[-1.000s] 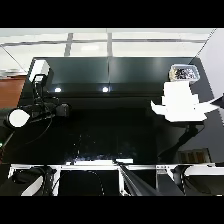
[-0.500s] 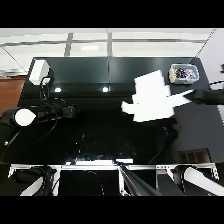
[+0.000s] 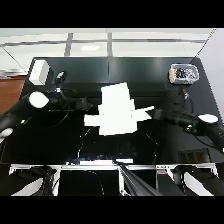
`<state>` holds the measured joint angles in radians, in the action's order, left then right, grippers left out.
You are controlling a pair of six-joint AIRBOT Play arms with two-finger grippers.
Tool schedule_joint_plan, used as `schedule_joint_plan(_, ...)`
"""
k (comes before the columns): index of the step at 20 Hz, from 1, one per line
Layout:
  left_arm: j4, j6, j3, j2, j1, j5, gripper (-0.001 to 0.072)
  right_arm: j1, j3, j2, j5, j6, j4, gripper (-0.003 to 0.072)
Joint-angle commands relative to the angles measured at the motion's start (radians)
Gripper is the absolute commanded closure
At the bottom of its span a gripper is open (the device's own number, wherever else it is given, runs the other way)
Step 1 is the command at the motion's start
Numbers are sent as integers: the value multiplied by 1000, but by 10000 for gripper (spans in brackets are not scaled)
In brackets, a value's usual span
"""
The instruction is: Fold the box and place the chain.
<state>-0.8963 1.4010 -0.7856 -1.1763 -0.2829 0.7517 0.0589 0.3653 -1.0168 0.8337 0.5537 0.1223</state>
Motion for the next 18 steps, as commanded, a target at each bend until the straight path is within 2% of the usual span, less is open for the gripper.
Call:
schedule_joint_plan(1,273,-177,-140,-209,39,156,8,-115,-59,8,-117,-47,-89,674)
schedule_joint_plan(7,310,-282,-217,-426,103,389,8,-117,-60,8,-100,-51,-88,674)
schedule_joint_plan(9,403,-371,-241,-477,100,404,8,-117,-59,8,-79,-56,-88,674)
schedule_joint_plan(11,504,-466,-285,-534,100,468,8,-117,-59,8,-71,-61,-87,674)
schedule_joint_plan(13,505,-531,-354,-605,100,642,13,-117,-59,8,-71,-61,-87,674)
schedule_joint_plan(14,500,-542,-384,-636,100,703,40,-117,-59,8,-71,-61,-87,674)
schedule_joint_plan(17,415,-585,-454,-676,83,792,226,-117,-59,8,-71,-63,-65,674)
schedule_joint_plan(18,378,-614,-469,-676,76,816,256,-117,-59,8,-71,-63,-58,674)
